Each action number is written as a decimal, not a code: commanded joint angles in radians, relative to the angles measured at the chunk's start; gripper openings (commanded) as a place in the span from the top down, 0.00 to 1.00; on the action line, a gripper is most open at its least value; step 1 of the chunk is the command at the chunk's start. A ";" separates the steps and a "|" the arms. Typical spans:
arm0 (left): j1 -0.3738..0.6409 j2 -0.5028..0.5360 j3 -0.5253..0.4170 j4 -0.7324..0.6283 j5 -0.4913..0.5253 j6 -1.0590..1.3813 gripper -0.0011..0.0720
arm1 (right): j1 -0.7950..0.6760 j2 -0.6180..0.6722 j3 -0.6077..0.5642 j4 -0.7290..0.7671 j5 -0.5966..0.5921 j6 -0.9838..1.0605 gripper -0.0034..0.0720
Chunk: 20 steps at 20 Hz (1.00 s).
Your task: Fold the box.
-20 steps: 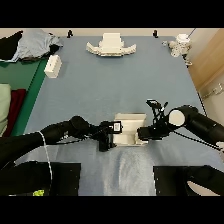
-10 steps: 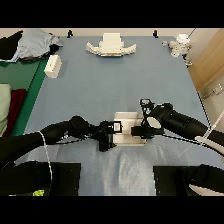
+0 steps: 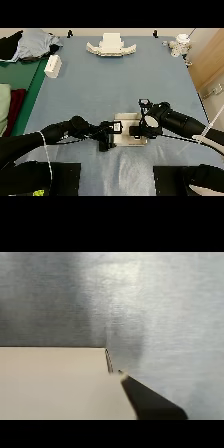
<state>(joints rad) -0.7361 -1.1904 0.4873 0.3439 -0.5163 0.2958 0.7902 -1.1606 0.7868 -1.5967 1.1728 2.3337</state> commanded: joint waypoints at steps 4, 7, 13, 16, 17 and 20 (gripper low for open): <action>0.001 0.001 0.001 0.000 0.001 -0.001 0.33 | -0.019 0.080 0.090 -0.056 0.183 -0.017 0.36; 0.001 0.001 0.001 0.000 0.001 -0.001 0.33 | -0.084 0.159 0.099 -0.114 0.193 -0.047 0.62; 0.001 0.001 0.001 0.000 0.001 0.000 0.33 | -0.510 0.098 0.093 0.125 0.076 -0.416 0.95; 0.001 0.001 0.001 0.000 0.001 -0.001 0.33 | -0.689 -0.052 0.093 0.579 0.043 -0.785 0.95; 0.001 0.001 0.001 0.001 0.001 -0.001 0.33 | -0.729 -0.110 0.093 0.714 0.052 -0.893 0.95; 0.001 0.001 0.001 0.000 0.001 -0.001 0.33 | -0.799 -0.271 0.096 1.033 0.104 -1.135 0.95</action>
<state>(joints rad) -0.7361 -1.1904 0.4873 0.3439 -0.5156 0.2955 0.0853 -1.2957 0.8806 -0.9569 1.2442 1.5139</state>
